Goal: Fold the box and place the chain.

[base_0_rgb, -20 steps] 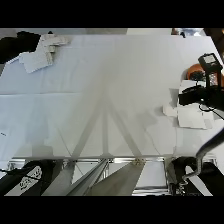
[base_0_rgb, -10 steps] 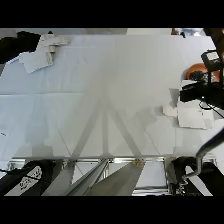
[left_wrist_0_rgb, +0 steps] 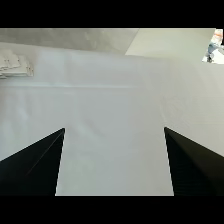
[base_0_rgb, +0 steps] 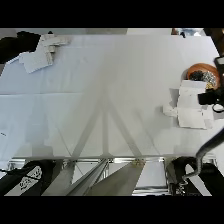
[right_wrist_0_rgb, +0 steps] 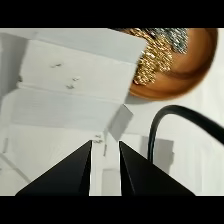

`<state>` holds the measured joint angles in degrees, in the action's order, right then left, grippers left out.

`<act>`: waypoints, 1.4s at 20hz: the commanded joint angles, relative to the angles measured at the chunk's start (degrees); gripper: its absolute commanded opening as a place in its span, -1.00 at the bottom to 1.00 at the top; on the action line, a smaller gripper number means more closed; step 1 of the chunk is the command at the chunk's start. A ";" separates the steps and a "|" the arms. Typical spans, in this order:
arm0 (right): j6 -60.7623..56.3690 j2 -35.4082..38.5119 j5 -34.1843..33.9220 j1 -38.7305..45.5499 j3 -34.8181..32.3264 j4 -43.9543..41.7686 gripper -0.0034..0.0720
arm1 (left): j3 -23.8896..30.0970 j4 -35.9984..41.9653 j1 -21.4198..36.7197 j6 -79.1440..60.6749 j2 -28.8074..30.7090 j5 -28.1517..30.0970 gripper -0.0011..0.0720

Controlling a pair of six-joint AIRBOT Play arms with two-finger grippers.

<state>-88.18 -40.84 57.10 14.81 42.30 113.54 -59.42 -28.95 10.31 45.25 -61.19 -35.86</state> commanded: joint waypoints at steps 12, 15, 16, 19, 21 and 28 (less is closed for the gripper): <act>3.39 -20.81 5.33 26.08 12.44 -1.05 -0.28 | -0.02 -0.02 -0.02 0.00 0.04 0.02 0.93; 3.91 -27.87 8.52 28.46 24.06 -2.93 -0.28 | -0.02 -0.02 -0.02 0.00 0.04 0.00 0.93; 4.98 -29.79 9.40 29.73 26.80 -5.07 -0.28 | -0.02 -0.02 -0.04 0.00 0.04 0.02 0.93; 11.65 -34.60 13.40 34.97 29.59 -13.60 -0.28 | -0.02 -0.02 -0.04 0.00 0.04 0.02 0.93; 14.82 -37.55 16.46 38.77 29.59 -16.04 -0.28 | -0.02 -0.02 -0.04 0.00 0.04 0.02 0.93; 25.42 -39.87 4.66 45.31 29.59 -31.28 0.87 | -0.02 -0.02 -0.04 0.00 0.04 0.02 0.93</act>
